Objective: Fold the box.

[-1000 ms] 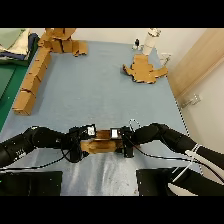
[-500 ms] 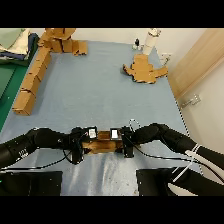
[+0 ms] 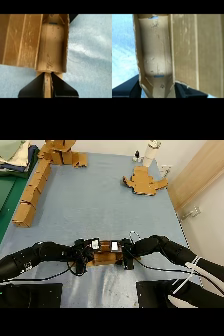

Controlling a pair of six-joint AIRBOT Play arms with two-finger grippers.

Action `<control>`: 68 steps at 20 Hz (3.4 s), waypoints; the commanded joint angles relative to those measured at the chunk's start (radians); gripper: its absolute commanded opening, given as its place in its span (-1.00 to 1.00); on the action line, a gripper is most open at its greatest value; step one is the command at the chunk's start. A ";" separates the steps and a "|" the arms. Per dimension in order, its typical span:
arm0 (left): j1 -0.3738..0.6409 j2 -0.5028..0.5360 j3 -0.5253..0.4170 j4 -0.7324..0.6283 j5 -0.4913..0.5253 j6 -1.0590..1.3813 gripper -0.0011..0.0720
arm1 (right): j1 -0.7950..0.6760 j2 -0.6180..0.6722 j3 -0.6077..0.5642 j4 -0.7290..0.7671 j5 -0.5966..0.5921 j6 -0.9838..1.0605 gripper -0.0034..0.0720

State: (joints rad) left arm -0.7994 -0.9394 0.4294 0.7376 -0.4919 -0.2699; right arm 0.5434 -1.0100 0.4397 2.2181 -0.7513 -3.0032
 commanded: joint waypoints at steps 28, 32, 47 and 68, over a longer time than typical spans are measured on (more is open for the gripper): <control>-0.043 0.046 0.000 0.078 0.044 -0.132 -0.94 | 0.000 0.000 0.000 -0.006 0.001 0.000 0.41; 0.046 0.182 0.004 0.498 -0.170 -0.700 -0.94 | 0.000 0.000 0.000 -0.006 0.001 0.000 0.41; 0.323 0.299 -0.187 0.244 -0.238 -1.348 -0.95 | 0.000 0.000 0.000 -0.007 0.001 0.000 0.41; 0.132 0.141 -0.144 -0.404 -0.125 -0.901 -0.95 | 0.000 0.000 0.000 -0.007 0.001 0.000 0.41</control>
State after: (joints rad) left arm -0.6312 -0.7975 0.2665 0.3717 -0.6472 -1.1870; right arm 0.5430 -1.0103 0.4397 2.2105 -0.7506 -3.0032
